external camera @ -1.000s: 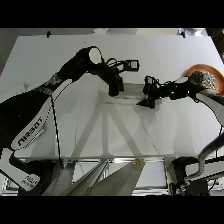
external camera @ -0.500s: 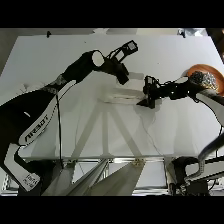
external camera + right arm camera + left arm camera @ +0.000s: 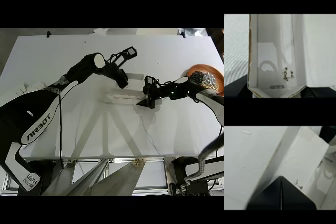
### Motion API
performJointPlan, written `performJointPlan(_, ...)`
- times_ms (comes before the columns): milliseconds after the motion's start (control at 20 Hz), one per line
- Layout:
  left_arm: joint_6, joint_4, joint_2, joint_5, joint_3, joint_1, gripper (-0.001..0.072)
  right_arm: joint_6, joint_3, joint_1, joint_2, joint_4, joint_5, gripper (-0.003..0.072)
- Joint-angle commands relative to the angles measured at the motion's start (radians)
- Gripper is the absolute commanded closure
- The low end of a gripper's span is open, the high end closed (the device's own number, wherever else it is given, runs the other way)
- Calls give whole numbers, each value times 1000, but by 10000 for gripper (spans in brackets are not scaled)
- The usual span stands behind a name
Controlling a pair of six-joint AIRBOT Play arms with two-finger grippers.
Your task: Fold the box and place the chain.
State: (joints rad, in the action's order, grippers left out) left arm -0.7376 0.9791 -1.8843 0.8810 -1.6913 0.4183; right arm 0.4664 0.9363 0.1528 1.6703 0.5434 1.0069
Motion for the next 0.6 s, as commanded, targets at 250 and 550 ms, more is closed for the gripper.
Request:
performJointPlan(250,111,9,160,210,0,-93,683,0,1,0,0,0,0,189)
performJointPlan(550,219,134,116,378,8,-130,189,0,1,0,0,0,0,189)
